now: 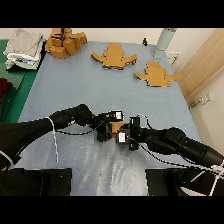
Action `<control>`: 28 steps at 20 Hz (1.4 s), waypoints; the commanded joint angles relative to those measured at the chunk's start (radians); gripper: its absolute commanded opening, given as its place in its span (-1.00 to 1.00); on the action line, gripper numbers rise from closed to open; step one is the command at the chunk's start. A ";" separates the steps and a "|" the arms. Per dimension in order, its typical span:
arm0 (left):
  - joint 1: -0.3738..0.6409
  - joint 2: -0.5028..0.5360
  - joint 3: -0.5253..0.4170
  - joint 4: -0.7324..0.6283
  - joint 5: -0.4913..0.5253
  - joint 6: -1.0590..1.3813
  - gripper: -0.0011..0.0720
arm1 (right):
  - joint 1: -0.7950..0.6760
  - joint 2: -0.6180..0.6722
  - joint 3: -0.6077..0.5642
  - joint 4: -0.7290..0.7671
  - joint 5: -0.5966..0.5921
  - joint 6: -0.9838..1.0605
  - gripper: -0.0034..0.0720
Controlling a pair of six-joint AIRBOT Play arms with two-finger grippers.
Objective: Fold the box.
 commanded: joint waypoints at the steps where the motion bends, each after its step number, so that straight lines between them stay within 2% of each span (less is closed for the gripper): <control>1: 0.000 0.000 0.001 0.000 0.000 0.000 0.46 | 0.001 0.022 0.003 0.001 0.000 0.000 -0.02; 5: 0.000 -0.001 0.001 0.000 0.000 -0.001 0.46 | 0.000 0.080 0.014 0.001 -0.025 0.000 -0.04; 7: 0.000 -0.001 0.001 0.000 0.000 0.000 0.46 | -0.011 0.083 0.014 -0.001 -0.044 0.000 -0.54; 8: 0.000 -0.001 0.001 0.000 0.000 -0.001 0.46 | -0.016 0.079 0.013 -0.003 -0.054 0.000 -0.56; 9: 0.000 -0.001 0.001 0.000 0.000 0.000 0.46 | -0.019 0.074 0.013 -0.003 -0.064 0.000 -0.72; 12: 0.000 -0.001 0.001 0.000 0.000 0.000 0.46 | -0.019 0.057 0.013 -0.002 -0.076 0.006 -0.81; 18: 0.000 -0.001 0.001 0.000 0.000 0.000 0.46 | -0.019 0.005 0.013 -0.002 -0.075 0.007 -0.81; 28: 0.000 0.000 0.001 0.000 0.000 0.000 0.46 | -0.019 0.023 0.014 -0.002 -0.067 0.007 -0.81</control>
